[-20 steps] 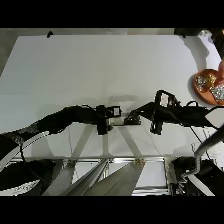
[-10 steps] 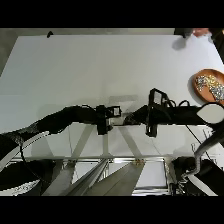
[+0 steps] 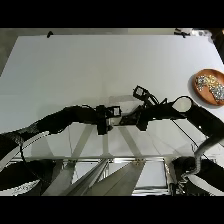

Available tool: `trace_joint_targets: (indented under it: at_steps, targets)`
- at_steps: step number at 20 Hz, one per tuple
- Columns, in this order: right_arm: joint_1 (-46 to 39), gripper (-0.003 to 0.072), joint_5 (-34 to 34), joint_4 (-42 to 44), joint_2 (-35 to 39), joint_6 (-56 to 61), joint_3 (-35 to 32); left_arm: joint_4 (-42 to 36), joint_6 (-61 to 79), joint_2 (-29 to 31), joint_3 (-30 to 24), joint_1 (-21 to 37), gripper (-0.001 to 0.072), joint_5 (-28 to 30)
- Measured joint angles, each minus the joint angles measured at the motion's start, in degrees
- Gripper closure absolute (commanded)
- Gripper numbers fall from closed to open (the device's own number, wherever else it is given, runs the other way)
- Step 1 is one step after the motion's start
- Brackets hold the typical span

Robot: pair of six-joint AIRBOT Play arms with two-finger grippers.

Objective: Fold the box and place the chain.

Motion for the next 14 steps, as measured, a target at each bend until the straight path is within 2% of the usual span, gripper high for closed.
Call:
trace_joint_targets:
  at_steps: [2, 7, 13, 14]
  targets:
    - [0.0, 0.0478, -0.83, -0.15, -0.74, 0.66, 0.0, 0.02, 0.0, 0.0, 0.02, 0.0, 0.0627, 0.0]
    - [-1.7, 0.0465, -0.11, -0.48, -0.46, 1.31, 0.52, 0.02, 0.0, 0.0, 0.02, 0.0, 0.0627, 0.0]
    - [-10.14, 0.0463, 14.78, -8.57, 4.55, 2.03, 5.49, 0.0, -0.02, 0.0, 0.02, 0.0, 0.0627, 0.02]
    - [-10.91, 0.0442, 16.94, -10.86, 4.92, 1.64, 5.88, 0.02, 0.0, 0.0, 0.0, 0.0, 0.0627, 0.0]
